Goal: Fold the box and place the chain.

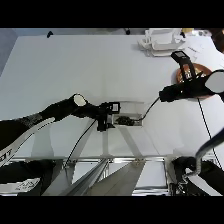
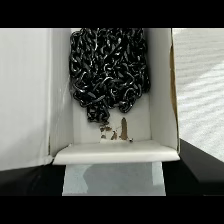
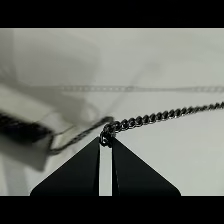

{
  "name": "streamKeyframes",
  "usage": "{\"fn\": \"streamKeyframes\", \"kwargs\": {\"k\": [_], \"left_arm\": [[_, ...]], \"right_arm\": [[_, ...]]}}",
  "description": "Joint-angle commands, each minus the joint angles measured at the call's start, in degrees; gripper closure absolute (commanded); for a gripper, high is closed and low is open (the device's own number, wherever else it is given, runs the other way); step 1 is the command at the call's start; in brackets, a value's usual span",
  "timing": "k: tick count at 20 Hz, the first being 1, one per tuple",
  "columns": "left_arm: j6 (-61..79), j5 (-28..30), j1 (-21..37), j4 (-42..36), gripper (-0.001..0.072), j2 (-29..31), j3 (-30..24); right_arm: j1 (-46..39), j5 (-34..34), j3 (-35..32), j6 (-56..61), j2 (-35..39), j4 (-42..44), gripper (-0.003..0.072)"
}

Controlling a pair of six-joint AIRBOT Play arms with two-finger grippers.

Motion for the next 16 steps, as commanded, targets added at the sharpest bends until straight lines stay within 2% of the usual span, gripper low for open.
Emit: {"fn": "streamKeyframes", "kwargs": {"k": [1,7,13,16], "left_arm": [[0.0,0.0,0.0,0.0,0.0456,0.0,0.0],[0.0,0.0,0.0,0.0,0.0456,0.0,0.0],[0.0,0.0,0.0,0.0,0.0456,0.0,0.0],[0.0,0.0,0.0,0.0,0.0456,0.0,0.0]], "right_arm": [[7.2,3.1,0.0,-0.6,6.6,5.8,0.0669],[19.3,2.6,0.0,0.1,8.5,12.0,0.0669],[25.7,-8.8,0.0,0.0,7.4,11.4,0.0669],[25.7,-10.7,0.0,0.1,4.7,10.0,0.0669]]}}
